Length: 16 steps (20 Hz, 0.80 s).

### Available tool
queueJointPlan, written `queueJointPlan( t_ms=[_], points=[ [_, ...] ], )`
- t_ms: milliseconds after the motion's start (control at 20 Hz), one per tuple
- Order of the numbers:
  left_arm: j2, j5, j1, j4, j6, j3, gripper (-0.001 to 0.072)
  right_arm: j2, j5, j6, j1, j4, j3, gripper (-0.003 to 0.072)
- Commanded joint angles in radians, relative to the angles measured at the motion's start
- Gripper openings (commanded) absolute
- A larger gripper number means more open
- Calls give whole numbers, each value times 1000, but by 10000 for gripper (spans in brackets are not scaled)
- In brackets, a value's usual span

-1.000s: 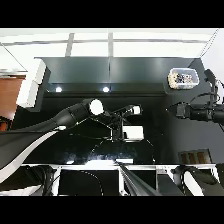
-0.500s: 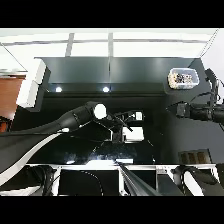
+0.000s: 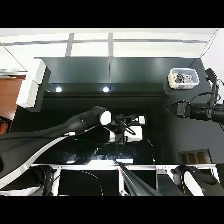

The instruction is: Fold the box and place the chain.

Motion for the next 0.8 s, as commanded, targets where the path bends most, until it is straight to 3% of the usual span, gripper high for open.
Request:
queueJointPlan(
  t_ms=[0,150,350,550,750],
  points=[
    [80,-133,75,121,-204,0,199,0,1,0,0,3,0,17],
    [182,-311,225,220,-356,-43,199,0,6,0,0,3,0,16],
    [344,-504,522,360,-597,-185,200,0,24,0,0,2,0,17],
    [498,-575,882,388,-674,-299,200,0,24,-8,0,2,0,16],
    [582,-579,1208,462,-661,-318,200,0,23,-8,0,2,0,17]
  ],
)
